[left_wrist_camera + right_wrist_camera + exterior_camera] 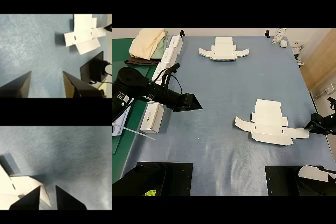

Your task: Fold the box.

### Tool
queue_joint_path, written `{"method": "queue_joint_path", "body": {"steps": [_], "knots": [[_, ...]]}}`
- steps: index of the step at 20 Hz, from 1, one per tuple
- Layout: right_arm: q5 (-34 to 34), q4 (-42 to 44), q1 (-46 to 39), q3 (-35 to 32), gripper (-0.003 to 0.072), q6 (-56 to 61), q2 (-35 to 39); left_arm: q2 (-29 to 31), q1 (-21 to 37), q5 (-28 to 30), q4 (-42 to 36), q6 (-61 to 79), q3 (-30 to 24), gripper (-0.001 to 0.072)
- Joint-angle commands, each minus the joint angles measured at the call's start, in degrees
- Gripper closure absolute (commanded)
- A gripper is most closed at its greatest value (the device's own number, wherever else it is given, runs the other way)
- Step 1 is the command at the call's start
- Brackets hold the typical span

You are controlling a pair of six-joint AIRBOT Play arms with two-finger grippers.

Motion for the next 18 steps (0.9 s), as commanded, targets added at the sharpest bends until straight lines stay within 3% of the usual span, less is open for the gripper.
{"method": "queue_joint_path", "body": {"steps": [1, 4, 8, 13, 18], "knots": [[1.4, 5.9, 0.4, 0.2, 0.0387, -5.4, -2.1, -0.3, 0.0, 0.0, -0.2, -0.5, 0.0, 0.0117], [4.9, 8.7, 2.1, 0.2, 0.0397, -6.5, -2.5, -0.3, 0.0, 0.0, -0.7, -0.5, 0.0, 0.0117], [7.7, 13.1, 7.1, 0.0, 0.0686, -6.7, -2.5, -0.3, 0.0, -0.2, -0.7, -0.5, 0.0, 0.0117], [-2.3, 21.7, 24.7, -0.7, 0.0687, -6.8, -2.5, -0.3, 0.0, -0.2, -0.6, -1.4, 0.0, 0.0118], [-11.2, 20.6, 39.7, -0.7, 0.0689, -3.0, -2.4, -0.3, 0.0, -1.7, -0.6, -1.8, -0.3, 0.0118]]}}
